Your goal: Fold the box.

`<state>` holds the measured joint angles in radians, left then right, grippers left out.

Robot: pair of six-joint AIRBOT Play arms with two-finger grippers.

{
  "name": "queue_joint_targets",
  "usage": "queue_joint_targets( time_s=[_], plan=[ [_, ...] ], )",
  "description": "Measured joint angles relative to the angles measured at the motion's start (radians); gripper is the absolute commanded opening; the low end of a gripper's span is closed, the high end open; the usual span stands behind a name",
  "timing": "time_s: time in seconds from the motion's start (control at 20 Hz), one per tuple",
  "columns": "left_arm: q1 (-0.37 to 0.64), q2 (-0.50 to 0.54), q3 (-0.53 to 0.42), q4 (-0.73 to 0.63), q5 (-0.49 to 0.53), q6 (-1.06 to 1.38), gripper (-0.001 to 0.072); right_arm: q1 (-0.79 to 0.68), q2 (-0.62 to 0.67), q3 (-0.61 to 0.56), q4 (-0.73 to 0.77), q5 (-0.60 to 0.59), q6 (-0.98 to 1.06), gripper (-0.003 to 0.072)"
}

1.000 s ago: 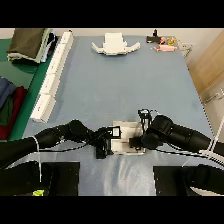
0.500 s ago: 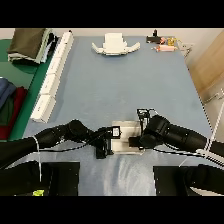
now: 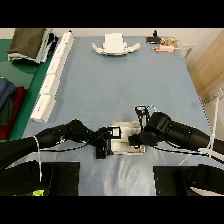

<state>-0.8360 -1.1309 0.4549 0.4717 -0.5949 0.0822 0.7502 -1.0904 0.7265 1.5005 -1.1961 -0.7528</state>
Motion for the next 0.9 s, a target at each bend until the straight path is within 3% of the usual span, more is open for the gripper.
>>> queue_joint_targets(
  time_s=[0.4,0.5,0.65,0.7,0.8,0.9],
  plan=[
    [0.0,0.0,0.0,0.0,0.001,-0.001,0.0473,0.0,0.011,0.034,-0.004,-0.047,-0.016,0.0468],
    [0.0,0.0,0.0,0.0,0.001,-0.001,0.0473,0.0,0.029,0.06,-0.003,-0.07,-0.033,0.0377],
    [0.0,0.0,0.0,0.0,0.001,-0.001,0.0473,0.0,0.077,0.091,-0.018,-0.118,-0.06,0.0317],
    [0.0,0.0,0.0,-0.001,0.001,-0.001,0.0473,-0.001,0.099,0.097,-0.035,-0.143,-0.063,0.0237],
    [0.0,0.0,0.0,-0.001,0.001,-0.001,0.0473,-0.002,0.142,0.104,-0.096,-0.201,-0.071,0.0002],
    [0.0,0.0,0.0,-0.001,0.001,-0.001,0.0473,-0.024,0.175,0.106,-0.168,-0.25,-0.09,0.0002]
  ],
)
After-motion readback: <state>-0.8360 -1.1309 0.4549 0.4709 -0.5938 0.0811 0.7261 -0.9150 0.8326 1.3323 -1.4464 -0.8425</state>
